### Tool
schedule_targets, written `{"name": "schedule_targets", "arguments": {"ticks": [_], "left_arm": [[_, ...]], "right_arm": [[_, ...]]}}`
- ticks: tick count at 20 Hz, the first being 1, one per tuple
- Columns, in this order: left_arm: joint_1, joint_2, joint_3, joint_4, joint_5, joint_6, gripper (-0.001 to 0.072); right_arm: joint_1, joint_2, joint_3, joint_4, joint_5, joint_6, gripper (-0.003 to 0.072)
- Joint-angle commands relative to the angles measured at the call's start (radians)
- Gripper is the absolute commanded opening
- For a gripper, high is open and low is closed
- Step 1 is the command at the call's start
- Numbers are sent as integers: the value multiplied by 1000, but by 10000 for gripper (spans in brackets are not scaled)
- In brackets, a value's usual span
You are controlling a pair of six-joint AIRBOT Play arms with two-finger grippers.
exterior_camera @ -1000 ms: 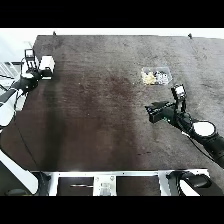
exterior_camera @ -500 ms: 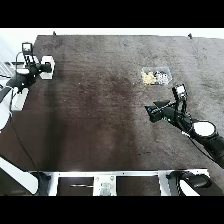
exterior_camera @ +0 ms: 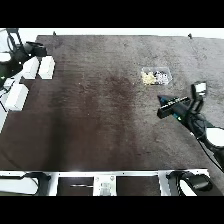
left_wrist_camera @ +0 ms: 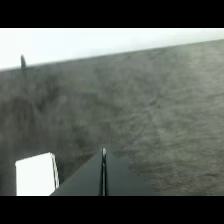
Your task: Fold the box and place the chain.
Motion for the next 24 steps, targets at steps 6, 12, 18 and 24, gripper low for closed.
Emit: {"name": "schedule_targets", "arguments": {"ticks": [6, 12, 18, 24], "left_arm": [[-203, 676, -540, -2, 195, 192, 9], [-262, 1156, -908, -31, 186, 126, 9], [-262, 1314, -1064, -23, 162, 88, 9], [-262, 1314, -1171, 18, 246, 88, 9]], "right_arm": [[-81, 237, -56, 0, -174, 44, 4], [-188, 383, -161, 0, -201, 108, 4], [-115, 388, -204, -71, -111, 129, 3], [-98, 388, -230, -207, -154, 129, 4]]}}
